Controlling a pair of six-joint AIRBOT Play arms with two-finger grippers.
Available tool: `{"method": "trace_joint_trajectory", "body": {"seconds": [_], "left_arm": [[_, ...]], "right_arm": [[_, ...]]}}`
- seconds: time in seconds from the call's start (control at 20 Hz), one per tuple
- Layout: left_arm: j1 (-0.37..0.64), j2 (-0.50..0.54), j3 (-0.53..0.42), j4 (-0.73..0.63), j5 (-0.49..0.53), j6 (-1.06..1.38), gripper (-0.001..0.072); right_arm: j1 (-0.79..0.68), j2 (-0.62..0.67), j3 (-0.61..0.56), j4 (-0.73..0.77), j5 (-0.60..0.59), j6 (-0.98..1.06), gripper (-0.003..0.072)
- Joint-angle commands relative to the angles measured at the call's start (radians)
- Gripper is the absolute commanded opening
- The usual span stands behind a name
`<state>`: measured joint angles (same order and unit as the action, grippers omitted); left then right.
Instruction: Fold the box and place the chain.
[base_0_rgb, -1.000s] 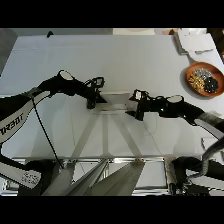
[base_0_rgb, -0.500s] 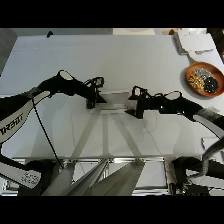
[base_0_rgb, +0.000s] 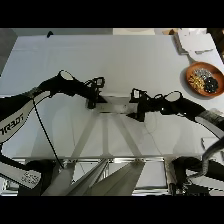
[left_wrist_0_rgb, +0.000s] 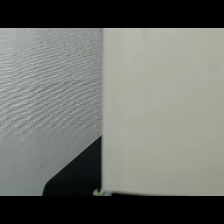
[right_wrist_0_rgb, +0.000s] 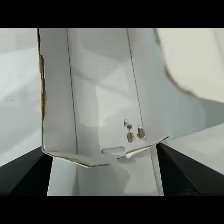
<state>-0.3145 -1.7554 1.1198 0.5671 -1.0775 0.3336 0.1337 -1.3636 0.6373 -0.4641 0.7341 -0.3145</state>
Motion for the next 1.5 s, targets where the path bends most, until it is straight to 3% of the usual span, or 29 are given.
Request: {"method": "trace_joint_trajectory", "body": {"seconds": [0.0, 0.65, 0.9, 1.2, 1.45], "left_arm": [[0.001, 0.001, 0.000, 0.002, -0.004, -0.001, 0.0014], [0.001, 0.001, 0.000, 0.002, -0.003, -0.001, 0.0014], [0.001, 0.001, 0.000, 0.002, -0.003, -0.001, 0.0014], [0.001, 0.001, 0.000, 0.002, -0.003, -0.001, 0.0014], [0.001, 0.001, 0.000, 0.002, -0.003, -0.001, 0.0014]], "right_arm": [[-0.001, 0.006, 0.002, 0.021, -0.009, -0.037, 0.0692], [-0.001, 0.006, 0.002, 0.032, -0.043, -0.094, 0.0710], [-0.001, 0.004, 0.002, 0.156, -0.024, -0.081, 0.0695], [-0.001, -0.035, 0.008, 0.117, -0.014, -0.124, 0.0695], [-0.037, -0.092, 0.086, 0.079, 0.034, -0.132, 0.0696]]}}
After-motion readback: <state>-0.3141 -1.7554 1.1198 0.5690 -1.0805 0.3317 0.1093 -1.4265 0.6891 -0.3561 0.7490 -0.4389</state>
